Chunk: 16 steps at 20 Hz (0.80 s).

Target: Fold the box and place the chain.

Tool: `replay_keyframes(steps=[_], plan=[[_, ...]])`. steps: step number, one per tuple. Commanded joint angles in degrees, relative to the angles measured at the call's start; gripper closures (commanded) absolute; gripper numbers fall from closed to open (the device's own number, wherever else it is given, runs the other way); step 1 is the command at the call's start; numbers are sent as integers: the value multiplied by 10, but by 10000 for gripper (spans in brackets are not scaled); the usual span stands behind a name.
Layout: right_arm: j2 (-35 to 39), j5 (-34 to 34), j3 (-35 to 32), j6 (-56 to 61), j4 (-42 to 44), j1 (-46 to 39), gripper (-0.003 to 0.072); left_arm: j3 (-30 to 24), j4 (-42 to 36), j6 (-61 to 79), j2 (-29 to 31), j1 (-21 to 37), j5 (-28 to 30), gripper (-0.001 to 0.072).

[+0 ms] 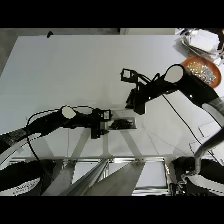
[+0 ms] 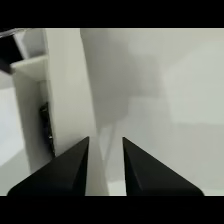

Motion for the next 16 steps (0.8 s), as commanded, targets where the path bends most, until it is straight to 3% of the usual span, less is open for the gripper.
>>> replay_keyframes(steps=[1,5,8,16], plan=[[-21,73,2,8,-19,16,418,0,0,0,0,0,0,573],[-21,79,2,9,-28,41,416,0,0,0,0,0,0,573],[-16,86,2,23,-38,61,364,0,0,0,0,0,0,573],[-12,75,2,75,-100,96,375,0,0,0,0,0,0,573]])
